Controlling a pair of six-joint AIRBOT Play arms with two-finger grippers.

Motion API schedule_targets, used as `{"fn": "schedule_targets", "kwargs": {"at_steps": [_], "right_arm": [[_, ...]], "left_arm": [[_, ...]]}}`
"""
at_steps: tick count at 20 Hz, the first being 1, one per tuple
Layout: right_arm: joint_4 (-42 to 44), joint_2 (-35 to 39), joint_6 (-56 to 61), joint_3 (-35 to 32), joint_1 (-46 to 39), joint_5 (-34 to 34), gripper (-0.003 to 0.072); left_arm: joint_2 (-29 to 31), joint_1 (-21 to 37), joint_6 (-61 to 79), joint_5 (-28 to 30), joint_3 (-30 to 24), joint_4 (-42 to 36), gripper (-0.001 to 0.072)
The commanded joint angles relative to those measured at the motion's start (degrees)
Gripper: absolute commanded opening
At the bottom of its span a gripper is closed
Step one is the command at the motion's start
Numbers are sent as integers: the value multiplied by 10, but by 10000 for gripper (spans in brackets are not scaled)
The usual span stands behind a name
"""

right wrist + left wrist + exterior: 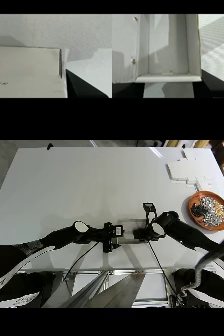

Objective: Fold the box and place the chain.

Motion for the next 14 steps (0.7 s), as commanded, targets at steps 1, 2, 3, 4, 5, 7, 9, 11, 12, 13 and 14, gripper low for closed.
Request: {"fn": "schedule_targets", "kwargs": {"at_steps": [1,2,3,4,5,7,9,11,12,13,14], "right_arm": [[-8,-5,9,1,2,3,267],[-8,-5,9,1,2,3,256],[-8,-5,9,1,1,3,225],[-7,-5,9,1,2,2,151],[-7,-5,9,1,2,1,150],[-7,-5,10,1,2,1,79],[-7,-5,10,1,2,5,16],[-7,-5,10,1,1,7,16],[-8,-5,10,1,2,6,44],[-8,-5,9,1,2,3,179],[-8,-5,9,1,1,2,201]], "left_arm": [[0,0,0,0,0,0,204],[0,0,0,0,0,0,204],[0,0,0,0,0,0,204],[0,0,0,0,0,0,204],[0,0,0,0,0,0,204],[0,0,0,0,0,0,204],[0,0,0,0,0,0,204],[0,0,0,0,0,0,204],[0,0,0,0,0,0,204],[0,0,0,0,0,0,204],[0,0,0,0,0,0,204]]}}
